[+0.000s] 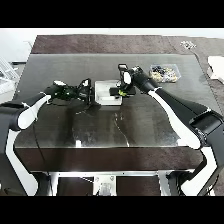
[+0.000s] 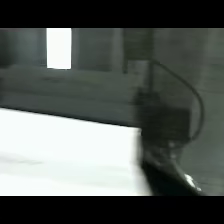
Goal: Fold the box and place the chain.
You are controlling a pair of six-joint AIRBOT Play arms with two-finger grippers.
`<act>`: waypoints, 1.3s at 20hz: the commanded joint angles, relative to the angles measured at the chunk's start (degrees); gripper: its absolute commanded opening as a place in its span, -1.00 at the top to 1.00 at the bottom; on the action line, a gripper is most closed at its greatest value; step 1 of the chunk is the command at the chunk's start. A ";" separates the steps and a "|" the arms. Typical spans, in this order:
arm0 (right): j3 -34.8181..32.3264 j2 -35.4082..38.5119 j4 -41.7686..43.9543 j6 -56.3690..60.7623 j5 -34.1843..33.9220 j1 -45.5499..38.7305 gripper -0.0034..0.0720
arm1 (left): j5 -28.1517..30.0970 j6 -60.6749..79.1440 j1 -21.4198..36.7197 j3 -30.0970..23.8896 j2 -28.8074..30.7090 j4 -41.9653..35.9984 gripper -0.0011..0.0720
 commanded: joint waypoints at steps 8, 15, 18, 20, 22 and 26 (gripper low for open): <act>0.04 11.15 -6.23 -6.67 0.48 -2.43 -0.30 | 0.15 -0.09 -0.02 0.04 0.02 -0.11 -0.37; -1.09 15.28 -27.21 -12.33 -3.10 -13.03 -0.50 | 0.17 -0.07 -0.02 0.04 0.02 -0.11 -0.37; -2.67 13.66 -19.28 -14.29 -9.49 -23.82 -0.41 | 0.17 -0.09 -0.02 0.04 0.00 -0.11 -0.37; -2.60 11.69 -6.38 -21.79 -12.68 -30.16 -0.41 | 0.17 -0.07 -0.02 0.04 0.02 -0.11 -0.37; -2.16 9.27 2.43 -28.72 -15.98 -33.38 -0.41 | 0.20 -0.07 -0.02 0.04 0.02 -0.11 -0.37; 3.56 1.40 8.87 -34.67 -16.76 -35.43 -0.41 | 0.20 -0.07 -0.02 0.04 0.02 -0.11 -0.37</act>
